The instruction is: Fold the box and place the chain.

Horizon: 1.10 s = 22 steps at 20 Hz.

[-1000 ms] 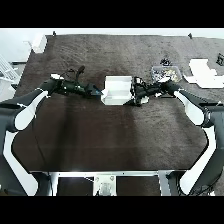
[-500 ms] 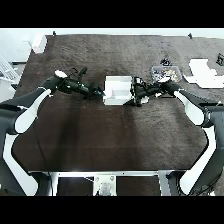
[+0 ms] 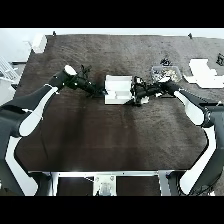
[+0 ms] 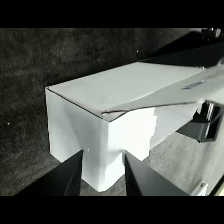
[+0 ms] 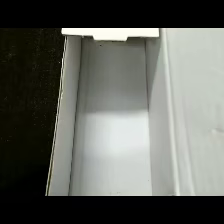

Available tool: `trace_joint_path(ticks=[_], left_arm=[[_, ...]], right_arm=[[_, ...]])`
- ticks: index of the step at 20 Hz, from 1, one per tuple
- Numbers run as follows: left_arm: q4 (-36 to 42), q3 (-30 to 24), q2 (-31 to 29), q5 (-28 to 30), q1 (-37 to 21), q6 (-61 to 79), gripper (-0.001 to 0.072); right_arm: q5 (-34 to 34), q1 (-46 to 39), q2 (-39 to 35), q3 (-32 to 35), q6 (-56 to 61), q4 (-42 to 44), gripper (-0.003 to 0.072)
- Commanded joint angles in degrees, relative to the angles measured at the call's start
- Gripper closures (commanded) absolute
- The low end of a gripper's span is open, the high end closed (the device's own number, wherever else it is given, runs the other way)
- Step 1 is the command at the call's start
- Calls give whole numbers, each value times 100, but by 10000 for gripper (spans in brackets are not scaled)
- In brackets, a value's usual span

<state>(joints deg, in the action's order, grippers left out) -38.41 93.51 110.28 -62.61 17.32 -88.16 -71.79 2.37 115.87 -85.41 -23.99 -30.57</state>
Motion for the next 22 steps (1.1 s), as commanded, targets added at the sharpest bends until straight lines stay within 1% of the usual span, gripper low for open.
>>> trace_joint_path(ticks=[1,6,16,18,19,22], left_arm=[[-450,181,2,210,114,-498,396],[-1075,354,7,269,197,-940,396],[-1475,407,13,431,533,-1093,396],[-1587,426,13,376,601,-1174,396],[-1725,461,13,308,634,-1261,396],[-2533,748,13,44,793,-1661,396]], right_arm=[[-7,7,-2,0,-9,0,104],[-7,7,-2,0,-9,0,104],[-7,7,-2,0,-9,0,104],[-7,7,-2,0,-9,0,104],[-7,7,-2,0,-9,0,104],[-7,7,-2,0,-9,0,104]])
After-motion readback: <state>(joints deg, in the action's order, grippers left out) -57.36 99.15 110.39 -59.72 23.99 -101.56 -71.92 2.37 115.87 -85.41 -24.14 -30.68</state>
